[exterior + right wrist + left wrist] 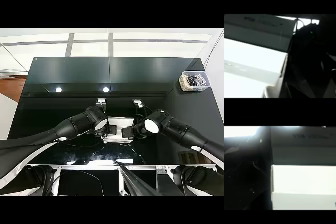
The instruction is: Fold the box and place the chain.
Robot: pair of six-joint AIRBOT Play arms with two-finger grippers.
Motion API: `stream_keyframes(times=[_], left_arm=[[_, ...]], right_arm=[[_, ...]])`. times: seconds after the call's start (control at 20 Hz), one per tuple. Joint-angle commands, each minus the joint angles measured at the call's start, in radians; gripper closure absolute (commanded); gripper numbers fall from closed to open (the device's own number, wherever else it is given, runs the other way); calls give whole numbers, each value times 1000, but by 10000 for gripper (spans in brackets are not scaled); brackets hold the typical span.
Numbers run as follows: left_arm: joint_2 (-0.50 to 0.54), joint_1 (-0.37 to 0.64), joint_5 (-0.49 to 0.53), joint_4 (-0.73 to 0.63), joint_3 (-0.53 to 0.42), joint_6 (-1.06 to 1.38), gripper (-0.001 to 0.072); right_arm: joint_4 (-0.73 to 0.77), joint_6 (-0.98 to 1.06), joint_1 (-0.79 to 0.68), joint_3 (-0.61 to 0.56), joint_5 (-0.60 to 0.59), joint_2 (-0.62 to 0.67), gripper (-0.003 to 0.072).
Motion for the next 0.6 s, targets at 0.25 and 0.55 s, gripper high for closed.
stream_keyframes(times=[0.25,0.55], left_arm=[[0,1,2,7,0,0,685],[0,1,2,9,0,-1,685]], right_arm=[[-99,117,26,39,33,-59,458],[-95,144,26,49,18,-105,458]])
